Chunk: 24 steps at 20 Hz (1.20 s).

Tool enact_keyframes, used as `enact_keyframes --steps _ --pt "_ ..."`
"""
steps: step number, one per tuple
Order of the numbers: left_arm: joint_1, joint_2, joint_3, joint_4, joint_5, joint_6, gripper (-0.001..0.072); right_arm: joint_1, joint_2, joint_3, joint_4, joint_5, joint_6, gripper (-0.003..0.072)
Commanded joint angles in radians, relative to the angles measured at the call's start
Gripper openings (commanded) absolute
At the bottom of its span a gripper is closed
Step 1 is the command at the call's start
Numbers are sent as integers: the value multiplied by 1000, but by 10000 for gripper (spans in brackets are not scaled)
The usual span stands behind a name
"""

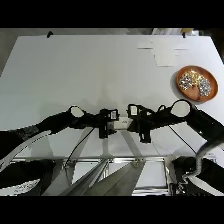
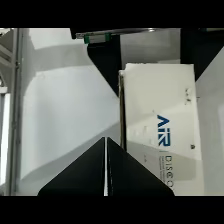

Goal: Fold the box and place the chain.

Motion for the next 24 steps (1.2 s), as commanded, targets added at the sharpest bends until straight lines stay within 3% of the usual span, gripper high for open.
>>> enact_keyframes --steps 1,5,11,16,24 --pt "0 1 0 0 0 0 207 0 -25 0 28 -50 -22 16" --pt "0 1 0 0 0 0 207 0 -87 0 30 -51 -21 16" --pt "0 1 0 0 0 0 207 0 -87 0 31 -64 -5 16" --pt "0 1 0 0 0 0 207 0 -41 0 125 -38 -64 16" --pt "0 1 0 0 0 0 207 0 -84 0 -30 -82 29 16"
